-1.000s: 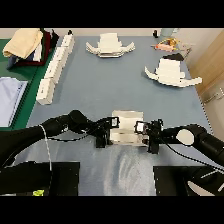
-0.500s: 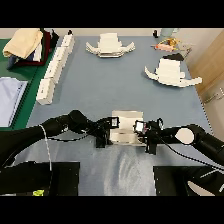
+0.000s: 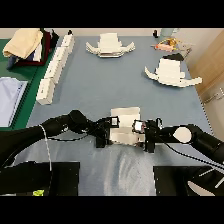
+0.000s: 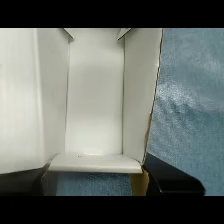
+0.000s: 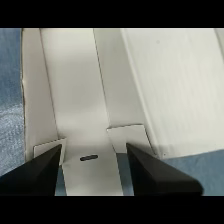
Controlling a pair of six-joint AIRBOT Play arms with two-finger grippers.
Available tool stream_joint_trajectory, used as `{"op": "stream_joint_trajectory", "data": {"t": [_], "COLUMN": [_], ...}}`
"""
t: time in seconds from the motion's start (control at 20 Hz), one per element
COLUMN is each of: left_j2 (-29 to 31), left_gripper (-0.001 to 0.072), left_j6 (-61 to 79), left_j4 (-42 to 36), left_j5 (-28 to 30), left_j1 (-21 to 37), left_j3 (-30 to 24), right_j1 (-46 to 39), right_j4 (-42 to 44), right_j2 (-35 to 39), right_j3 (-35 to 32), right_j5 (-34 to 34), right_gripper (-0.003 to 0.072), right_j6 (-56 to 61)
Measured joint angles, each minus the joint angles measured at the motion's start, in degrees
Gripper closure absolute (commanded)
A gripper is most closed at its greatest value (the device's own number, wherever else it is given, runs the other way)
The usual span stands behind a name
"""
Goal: Fold the box.
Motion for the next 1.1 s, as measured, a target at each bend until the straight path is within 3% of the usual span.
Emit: {"op": "stream_joint_trajectory", "data": {"t": [0.05,0.1,0.25,0.4,0.75,0.9,1.1], "left_j2": [0.0,0.0,0.0,0.0,0.0,0.0,0.0], "left_gripper": [0.0298,0.0298,0.0298,0.0298,0.0298,0.0298,0.0298], "left_j6": [0.0,0.0,0.2,0.2,0.2,0.2,0.2], "left_j4": [0.0,0.0,0.0,0.0,0.0,0.0,0.0], "left_j5": [0.0,0.0,0.0,0.0,0.0,0.0,0.0], "left_j1": [0.0,0.0,0.0,0.0,0.0,0.0,0.0], "left_j3": [0.0,0.0,0.0,0.0,0.0,0.0,0.0], "right_j1": [0.0,-0.1,-0.1,-0.1,-5.6,-12.0,-16.5], "right_j4": [-0.2,-0.7,-4.5,-12.7,-40.0,-41.1,-31.6], "right_j2": [0.2,0.4,1.6,4.0,8.4,5.4,-1.9], "right_j3": [0.0,0.1,0.1,1.0,8.2,8.6,8.1], "right_j5": [-0.3,-0.7,1.5,5.2,22.6,27.4,29.2], "right_gripper": [0.0333,0.0473,0.0681,0.0683,0.0681,0.0681,0.0682], "right_j6": [0.3,0.9,6.2,20.6,73.5,82.5,81.1]}}
